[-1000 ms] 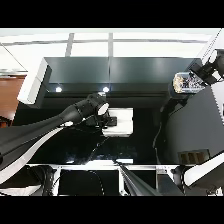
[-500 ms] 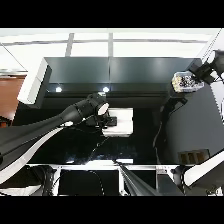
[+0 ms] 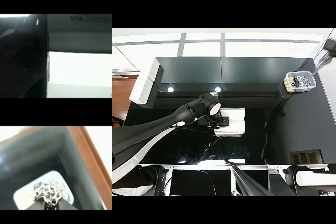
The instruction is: Fold the box and place the chain.
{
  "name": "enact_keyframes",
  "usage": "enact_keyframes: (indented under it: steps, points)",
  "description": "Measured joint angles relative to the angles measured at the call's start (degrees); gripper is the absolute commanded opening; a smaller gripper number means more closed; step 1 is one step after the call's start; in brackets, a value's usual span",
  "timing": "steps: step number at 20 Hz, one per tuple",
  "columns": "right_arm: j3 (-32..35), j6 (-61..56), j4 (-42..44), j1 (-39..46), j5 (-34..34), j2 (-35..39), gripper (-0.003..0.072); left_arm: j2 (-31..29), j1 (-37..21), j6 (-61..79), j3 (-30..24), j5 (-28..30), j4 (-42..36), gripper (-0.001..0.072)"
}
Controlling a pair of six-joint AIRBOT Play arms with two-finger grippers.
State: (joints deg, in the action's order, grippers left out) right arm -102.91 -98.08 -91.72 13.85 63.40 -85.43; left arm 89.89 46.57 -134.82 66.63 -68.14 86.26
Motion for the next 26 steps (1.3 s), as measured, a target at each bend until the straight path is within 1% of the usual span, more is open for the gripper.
enact_keyframes:
  steps: [4,7,10,15,18,22,26]
  points:
    - [0.00,6.29,5.22,-2.36,0.35,12.26,0.0010,0.00,0.00,0.00,0.00,0.00,0.02,0.0028]
    - [0.00,12.85,14.47,-3.34,1.09,19.45,0.0010,0.00,0.00,-0.02,0.00,0.00,0.00,0.0028]
    - [0.00,15.98,24.02,-3.72,3.02,24.09,0.0011,0.00,0.00,0.00,0.00,-0.02,0.00,0.0028]
    - [-0.04,20.50,40.02,-3.91,10.80,27.04,0.0012,0.00,0.00,0.00,0.00,-0.02,-0.20,0.0028]
    - [0.07,21.79,46.80,-4.35,15.93,27.47,0.0013,0.00,0.00,-0.02,0.00,-0.02,-0.26,0.0027]
    - [1.81,22.67,50.60,-9.01,21.18,27.71,0.0016,0.00,0.00,-0.02,0.00,-0.04,-0.35,0.0027]
    - [6.49,22.93,51.58,-16.70,22.12,27.71,0.0016,0.00,0.00,-0.02,0.00,-0.04,-0.37,0.0028]
